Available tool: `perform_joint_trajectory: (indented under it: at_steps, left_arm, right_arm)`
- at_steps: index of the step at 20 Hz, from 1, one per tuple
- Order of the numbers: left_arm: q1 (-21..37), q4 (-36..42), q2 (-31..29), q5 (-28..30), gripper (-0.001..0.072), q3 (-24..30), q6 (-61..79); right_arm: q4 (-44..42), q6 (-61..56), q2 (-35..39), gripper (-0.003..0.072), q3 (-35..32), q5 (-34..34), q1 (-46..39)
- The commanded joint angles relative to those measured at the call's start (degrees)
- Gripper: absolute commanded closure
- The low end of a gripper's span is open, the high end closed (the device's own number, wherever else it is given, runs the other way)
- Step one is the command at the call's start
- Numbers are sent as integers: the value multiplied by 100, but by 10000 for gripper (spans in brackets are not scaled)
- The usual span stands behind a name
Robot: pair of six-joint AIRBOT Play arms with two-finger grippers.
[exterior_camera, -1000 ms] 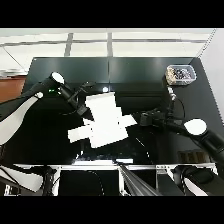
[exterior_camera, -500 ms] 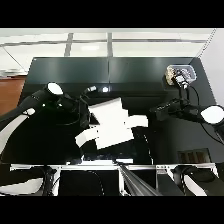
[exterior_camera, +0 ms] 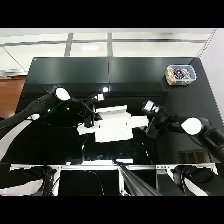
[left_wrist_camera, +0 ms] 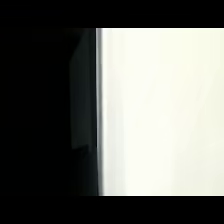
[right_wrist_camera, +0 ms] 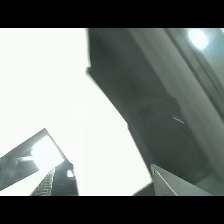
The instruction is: Fold the box and place the chain.
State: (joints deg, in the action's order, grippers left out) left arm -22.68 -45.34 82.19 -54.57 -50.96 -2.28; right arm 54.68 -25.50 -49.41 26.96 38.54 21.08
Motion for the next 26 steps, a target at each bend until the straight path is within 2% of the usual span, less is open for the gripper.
perform_joint_trajectory:
  at_steps: [1,8,12,18,23,26]
  left_arm:
    - [-24,-216,-4,138,683,4,81]
    - [-24,-197,-4,48,683,4,79]
    - [-24,-199,-7,28,682,4,79]
    - [-24,-199,-7,11,682,4,76]
    - [-24,-199,-7,11,683,4,57]
    - [-24,-199,-7,13,683,4,44]
  right_arm:
    - [-85,935,-28,0,-181,-214,555]
    - [-308,1779,-732,1,-181,-164,1202]
    - [-284,1827,-931,1,-177,-463,1561]
    - [-153,1823,-879,1,44,-256,984]
    - [42,1827,-817,1,621,422,116]
    - [22,1832,-793,1,1027,815,-57]
